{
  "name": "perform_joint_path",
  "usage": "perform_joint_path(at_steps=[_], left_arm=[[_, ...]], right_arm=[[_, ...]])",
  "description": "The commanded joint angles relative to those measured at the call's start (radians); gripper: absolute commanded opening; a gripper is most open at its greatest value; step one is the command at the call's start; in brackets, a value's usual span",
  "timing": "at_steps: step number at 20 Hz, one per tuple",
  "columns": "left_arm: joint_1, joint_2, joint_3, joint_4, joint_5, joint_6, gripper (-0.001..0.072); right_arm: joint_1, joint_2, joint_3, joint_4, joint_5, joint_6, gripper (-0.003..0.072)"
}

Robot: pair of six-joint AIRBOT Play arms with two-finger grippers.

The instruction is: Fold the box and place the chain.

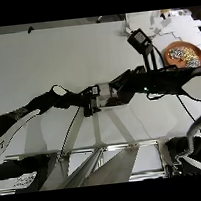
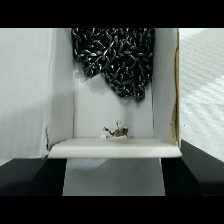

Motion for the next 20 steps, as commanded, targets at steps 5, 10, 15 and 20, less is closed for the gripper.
perform_joint_path(at_steps=[5, 10, 15, 20], left_arm=[[-0.001, 0.001, 0.000, 0.000, 0.000, 0.000, 0.0272], [-0.001, 0.001, 0.000, 0.000, 0.000, 0.000, 0.0272], [-0.001, 0.001, 0.000, 0.000, 0.000, 0.000, 0.0272], [-0.001, 0.001, 0.000, 0.000, 0.000, 0.000, 0.0272]], right_arm=[[0.068, -0.148, -0.004, 0.007, -0.021, 0.000, 0.0011], [0.068, -0.149, -0.004, -0.044, -0.018, 0.009, 0.0011], [0.068, -0.166, -0.006, -0.044, 0.005, 0.007, 0.0012], [0.068, -0.202, -0.006, -0.040, 0.024, 0.008, 0.0013]])
